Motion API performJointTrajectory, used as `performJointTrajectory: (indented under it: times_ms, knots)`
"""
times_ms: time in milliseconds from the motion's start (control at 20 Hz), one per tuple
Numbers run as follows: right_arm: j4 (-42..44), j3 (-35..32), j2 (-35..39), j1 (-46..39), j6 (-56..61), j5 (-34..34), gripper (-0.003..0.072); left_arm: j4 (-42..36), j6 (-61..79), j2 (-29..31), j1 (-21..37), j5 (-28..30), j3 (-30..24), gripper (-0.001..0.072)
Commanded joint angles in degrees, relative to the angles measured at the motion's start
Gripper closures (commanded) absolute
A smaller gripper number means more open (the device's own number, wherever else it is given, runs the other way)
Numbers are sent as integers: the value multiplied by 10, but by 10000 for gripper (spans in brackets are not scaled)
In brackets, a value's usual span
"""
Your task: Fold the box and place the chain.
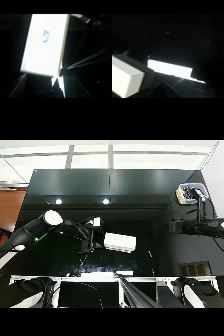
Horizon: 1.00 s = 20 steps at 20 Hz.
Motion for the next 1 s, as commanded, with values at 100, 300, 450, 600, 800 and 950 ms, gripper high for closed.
performJointTrajectory:
  times_ms: [100,300,450,600,800,950]
  knots:
    - [-17,-2,7,-27,10,4,676,-10,-27,-25,-88,51,36,0]
    - [-16,-2,7,-27,10,7,676,-10,-45,-92,-107,52,97,6]
    - [-17,-2,7,-27,9,8,678,-11,-64,-127,-106,50,132,6]
    - [-17,-2,7,-27,9,8,678,-10,-71,-143,-106,45,145,6]
    - [-16,-2,7,-27,9,8,677,-10,-77,-150,-106,27,144,6]
    - [-16,-2,7,-27,9,7,677,-10,-81,-151,-106,27,145,6]
